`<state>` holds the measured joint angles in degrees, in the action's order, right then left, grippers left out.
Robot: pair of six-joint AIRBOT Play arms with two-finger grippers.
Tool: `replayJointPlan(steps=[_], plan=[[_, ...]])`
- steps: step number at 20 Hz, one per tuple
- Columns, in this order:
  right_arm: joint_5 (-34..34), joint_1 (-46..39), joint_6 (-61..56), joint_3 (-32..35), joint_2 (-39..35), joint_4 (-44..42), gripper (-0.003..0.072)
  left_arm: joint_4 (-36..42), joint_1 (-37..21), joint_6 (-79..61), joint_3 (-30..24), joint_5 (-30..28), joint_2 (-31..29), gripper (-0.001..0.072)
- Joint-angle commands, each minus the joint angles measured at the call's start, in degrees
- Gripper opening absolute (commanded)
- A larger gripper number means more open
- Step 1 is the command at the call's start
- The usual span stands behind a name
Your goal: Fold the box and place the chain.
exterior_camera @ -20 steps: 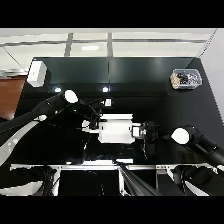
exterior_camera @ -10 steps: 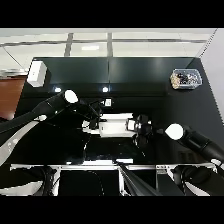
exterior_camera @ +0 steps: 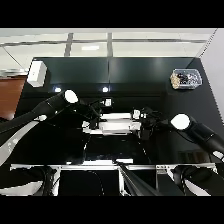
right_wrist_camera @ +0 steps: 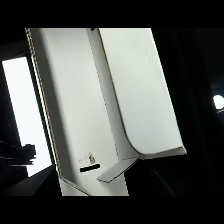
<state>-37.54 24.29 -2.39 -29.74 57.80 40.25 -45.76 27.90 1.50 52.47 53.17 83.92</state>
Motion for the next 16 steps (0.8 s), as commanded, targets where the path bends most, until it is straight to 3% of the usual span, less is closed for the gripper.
replayJointPlan(steps=[1, 7, 16], plan=[[-0.02, -2.25, 9.22, -0.17, 2.27, -7.23, 0.07, 0.0, 0.04, 0.42, -0.02, 0.02, 0.04, 0.0026], [-6.4, -5.84, 18.49, -0.31, 6.95, -16.31, 0.07, 0.0, 0.04, 0.39, 0.07, 0.0, 0.04, 0.0027], [-7.19, -5.84, 22.45, -0.31, 12.5, -14.47, 0.0701, 0.0, 0.04, 0.39, 0.92, 0.0, 0.04, 0.0027]])
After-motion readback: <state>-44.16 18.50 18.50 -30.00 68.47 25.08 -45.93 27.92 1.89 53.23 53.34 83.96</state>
